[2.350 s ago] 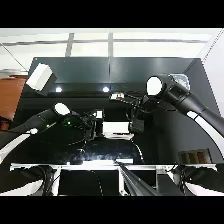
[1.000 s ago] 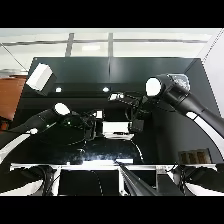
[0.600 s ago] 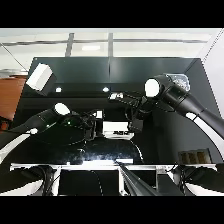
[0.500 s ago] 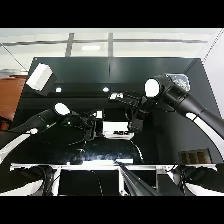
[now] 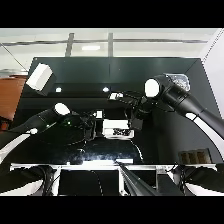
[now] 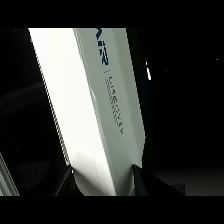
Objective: Fold the box and place the chain.
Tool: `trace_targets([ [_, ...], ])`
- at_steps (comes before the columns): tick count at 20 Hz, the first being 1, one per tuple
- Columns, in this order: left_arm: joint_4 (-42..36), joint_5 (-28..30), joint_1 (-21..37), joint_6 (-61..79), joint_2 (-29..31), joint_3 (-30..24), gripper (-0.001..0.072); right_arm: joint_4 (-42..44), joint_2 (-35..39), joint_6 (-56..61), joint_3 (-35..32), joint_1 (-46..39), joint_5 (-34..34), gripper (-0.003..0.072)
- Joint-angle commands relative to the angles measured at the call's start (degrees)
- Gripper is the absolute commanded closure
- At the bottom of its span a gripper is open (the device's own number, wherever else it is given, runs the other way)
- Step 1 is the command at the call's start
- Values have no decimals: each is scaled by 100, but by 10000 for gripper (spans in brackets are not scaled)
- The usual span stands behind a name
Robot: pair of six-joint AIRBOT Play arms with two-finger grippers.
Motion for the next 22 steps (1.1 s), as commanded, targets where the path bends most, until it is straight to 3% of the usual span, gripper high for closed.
trace_targets([
  [1, 2, 2, -2, -9, 0, -2, 218, 35, 4, 0, -2, 15, 7, 277],
  [19, 0, 2, 0, -11, 0, -2, 218, -122, 4, 369, -2, 190, 7, 276],
  [21, -2, 2, 0, -11, 0, -2, 217, -146, 7, 369, -2, 190, 114, 138],
  [22, -2, 2, 0, -11, 0, -2, 217, -166, 11, 369, -2, 190, 153, 138],
])
